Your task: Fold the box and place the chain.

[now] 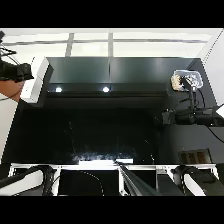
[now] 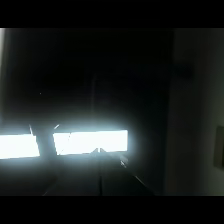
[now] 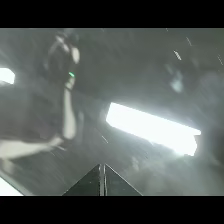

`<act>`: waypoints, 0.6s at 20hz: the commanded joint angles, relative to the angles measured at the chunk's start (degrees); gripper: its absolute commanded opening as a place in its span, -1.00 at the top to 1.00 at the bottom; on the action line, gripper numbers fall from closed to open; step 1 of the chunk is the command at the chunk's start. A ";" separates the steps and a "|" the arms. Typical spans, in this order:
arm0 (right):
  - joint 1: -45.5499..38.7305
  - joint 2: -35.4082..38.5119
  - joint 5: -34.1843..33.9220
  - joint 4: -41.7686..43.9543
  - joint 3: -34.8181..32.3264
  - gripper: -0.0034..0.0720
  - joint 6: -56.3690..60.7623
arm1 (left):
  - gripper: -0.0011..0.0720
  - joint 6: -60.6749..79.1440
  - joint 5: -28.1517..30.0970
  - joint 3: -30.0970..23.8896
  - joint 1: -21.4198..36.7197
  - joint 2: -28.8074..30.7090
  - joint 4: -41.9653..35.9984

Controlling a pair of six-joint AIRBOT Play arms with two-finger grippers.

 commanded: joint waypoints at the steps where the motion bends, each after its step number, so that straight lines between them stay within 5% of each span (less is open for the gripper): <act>1: 0.02 4.20 0.94 -11.08 -0.11 0.80 5.70 | 0.90 -2.82 7.85 -13.07 -10.25 12.39 1.44; 4: 0.02 11.34 -9.38 -11.37 -3.85 0.80 6.56 | 0.90 -2.43 21.90 -34.25 -18.71 25.42 4.48; 6: 0.02 12.87 -16.74 -11.41 -8.59 0.80 6.82 | 0.90 -8.87 25.55 -44.19 -20.57 31.45 4.20; 8: 0.00 12.81 -24.65 -12.48 -12.33 0.80 6.80 | 0.89 -9.29 25.59 -48.78 -20.76 36.15 4.61; 12: 0.00 12.81 -26.21 -12.46 -12.68 0.80 6.78 | 0.89 -9.31 25.77 -49.40 -20.68 42.32 4.59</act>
